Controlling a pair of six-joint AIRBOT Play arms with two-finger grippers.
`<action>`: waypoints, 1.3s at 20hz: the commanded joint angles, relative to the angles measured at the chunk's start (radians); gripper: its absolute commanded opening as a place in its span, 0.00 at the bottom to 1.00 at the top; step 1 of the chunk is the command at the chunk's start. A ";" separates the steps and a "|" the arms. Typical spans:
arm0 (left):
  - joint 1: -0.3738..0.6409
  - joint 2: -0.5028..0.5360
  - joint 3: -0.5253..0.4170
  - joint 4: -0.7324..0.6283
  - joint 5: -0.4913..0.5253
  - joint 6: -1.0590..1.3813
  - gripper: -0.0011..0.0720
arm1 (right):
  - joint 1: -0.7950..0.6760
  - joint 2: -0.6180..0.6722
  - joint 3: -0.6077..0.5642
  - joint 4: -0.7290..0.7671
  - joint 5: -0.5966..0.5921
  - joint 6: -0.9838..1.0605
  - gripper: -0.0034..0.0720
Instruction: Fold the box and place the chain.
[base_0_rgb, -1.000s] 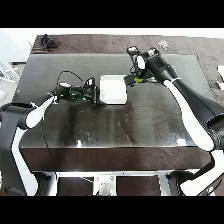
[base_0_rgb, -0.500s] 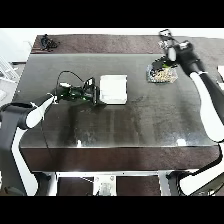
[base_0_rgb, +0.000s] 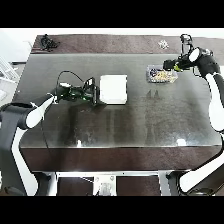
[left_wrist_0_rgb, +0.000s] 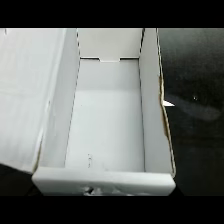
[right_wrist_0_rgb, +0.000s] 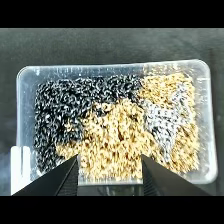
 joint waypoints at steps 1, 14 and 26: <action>0.000 0.001 0.000 0.000 0.000 0.000 0.87 | -0.011 -0.065 0.041 0.037 -0.019 -0.017 0.64; 0.000 0.001 0.000 0.000 0.000 0.000 0.87 | -0.006 -0.156 0.074 0.036 0.089 -0.018 0.30; 0.000 0.001 0.000 0.000 0.000 0.000 0.87 | 0.055 0.020 0.119 -0.090 0.083 -0.016 0.05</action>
